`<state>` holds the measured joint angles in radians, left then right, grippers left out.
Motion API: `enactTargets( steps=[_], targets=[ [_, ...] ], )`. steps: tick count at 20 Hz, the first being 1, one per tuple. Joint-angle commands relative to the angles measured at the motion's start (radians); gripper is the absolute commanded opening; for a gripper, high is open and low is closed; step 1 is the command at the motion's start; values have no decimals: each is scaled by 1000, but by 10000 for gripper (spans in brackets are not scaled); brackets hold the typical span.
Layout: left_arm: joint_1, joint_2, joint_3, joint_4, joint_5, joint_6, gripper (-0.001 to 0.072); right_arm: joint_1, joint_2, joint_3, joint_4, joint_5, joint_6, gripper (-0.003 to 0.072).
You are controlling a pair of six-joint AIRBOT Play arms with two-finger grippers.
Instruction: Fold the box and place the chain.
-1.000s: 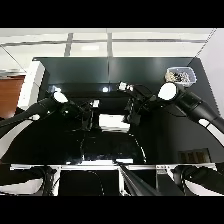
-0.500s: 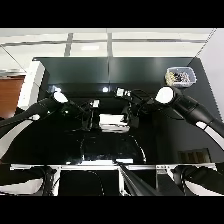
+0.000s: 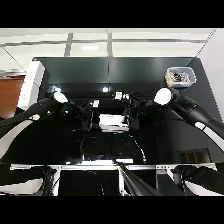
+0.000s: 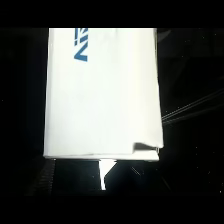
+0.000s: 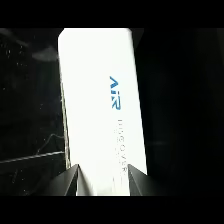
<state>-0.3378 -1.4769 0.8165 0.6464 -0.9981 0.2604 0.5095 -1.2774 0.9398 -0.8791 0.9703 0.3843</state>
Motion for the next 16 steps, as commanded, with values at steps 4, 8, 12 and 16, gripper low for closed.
enactTargets(
  steps=[4, 8, 12, 16],
  targets=[
    [-1, -1, 0, 0, 0, 0, 404, 14, -2, -2, -32, -8, 0, 266],
    [-1, -1, 0, 0, 0, 0, 403, 14, -2, -2, -38, 3, 0, 267],
    [-1, -1, 0, 0, 0, 0, 404, 14, -3, -4, -39, 19, 0, 268],
    [-1, -1, 0, 0, 0, 0, 404, 14, -3, -4, -42, 19, 0, 376]
  ],
)
